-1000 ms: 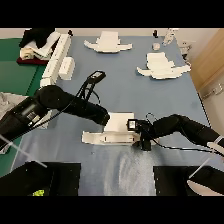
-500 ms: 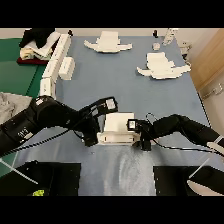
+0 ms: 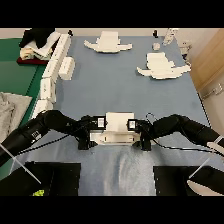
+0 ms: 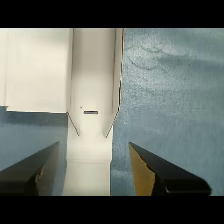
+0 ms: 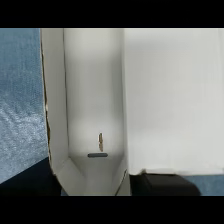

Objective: Fold the box.

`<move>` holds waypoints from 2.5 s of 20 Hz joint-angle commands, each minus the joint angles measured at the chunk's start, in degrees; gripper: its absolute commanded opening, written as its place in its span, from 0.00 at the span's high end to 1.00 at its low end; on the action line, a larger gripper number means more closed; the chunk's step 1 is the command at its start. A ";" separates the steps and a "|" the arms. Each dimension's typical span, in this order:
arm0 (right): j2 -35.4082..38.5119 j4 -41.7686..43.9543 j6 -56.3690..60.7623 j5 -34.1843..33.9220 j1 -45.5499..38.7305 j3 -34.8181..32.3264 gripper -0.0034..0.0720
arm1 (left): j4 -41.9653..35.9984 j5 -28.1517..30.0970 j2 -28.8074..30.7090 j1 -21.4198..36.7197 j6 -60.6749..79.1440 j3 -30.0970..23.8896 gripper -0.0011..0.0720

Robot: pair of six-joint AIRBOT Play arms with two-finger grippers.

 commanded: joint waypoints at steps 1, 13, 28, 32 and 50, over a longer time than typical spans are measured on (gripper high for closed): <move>0.00 -0.11 0.02 0.02 0.00 0.07 0.27 | -9.70 4.39 -2.47 0.90 8.76 -3.67 0.11; 0.00 -0.13 0.02 0.02 0.00 0.07 0.27 | -12.39 10.16 -8.20 -0.37 14.29 -3.61 0.85; 0.00 -0.13 0.00 0.00 0.00 0.07 0.27 | -20.72 11.10 -11.37 -2.45 20.02 -3.54 0.96; 0.00 -0.13 0.00 0.00 0.00 0.07 0.27 | -20.92 10.71 -11.37 -2.45 17.35 -3.54 0.35; 0.00 -0.13 0.00 0.02 0.00 0.07 0.27 | 17.90 -4.76 12.68 6.69 -66.77 -2.75 0.97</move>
